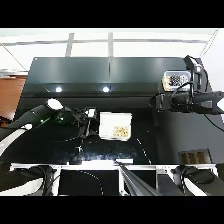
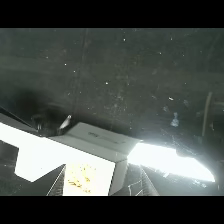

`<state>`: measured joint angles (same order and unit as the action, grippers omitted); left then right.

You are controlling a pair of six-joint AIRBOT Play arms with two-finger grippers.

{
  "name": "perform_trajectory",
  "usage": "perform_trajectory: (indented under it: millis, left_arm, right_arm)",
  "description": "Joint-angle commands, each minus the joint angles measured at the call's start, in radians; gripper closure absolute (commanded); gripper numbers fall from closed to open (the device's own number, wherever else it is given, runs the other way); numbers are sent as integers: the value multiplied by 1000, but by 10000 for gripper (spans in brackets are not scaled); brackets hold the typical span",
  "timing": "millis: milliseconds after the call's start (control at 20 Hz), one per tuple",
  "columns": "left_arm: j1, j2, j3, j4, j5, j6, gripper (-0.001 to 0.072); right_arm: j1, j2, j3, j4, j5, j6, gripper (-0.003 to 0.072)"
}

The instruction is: Fold the box and place the chain.

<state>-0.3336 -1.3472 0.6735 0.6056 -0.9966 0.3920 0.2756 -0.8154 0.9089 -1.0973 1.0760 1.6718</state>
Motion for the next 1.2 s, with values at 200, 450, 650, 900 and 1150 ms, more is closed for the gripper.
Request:
perform_trajectory:
  millis: [200,450,650,900,1150]
  left_arm:
    - [-1,-7,4,43,-27,-66,7]
    - [-25,-4,-34,12,-27,-86,4]
    - [-41,7,-45,-39,47,-123,4]
    - [-51,6,-45,-42,50,-135,4]
    - [-72,6,-45,-43,59,-138,4]
  right_arm:
    - [1,0,0,4,0,0,150]
    - [1,0,0,4,0,0,150]
    - [1,0,0,3,0,0,150]
    - [1,0,0,3,0,0,150]
    - [1,0,0,0,0,0,150]
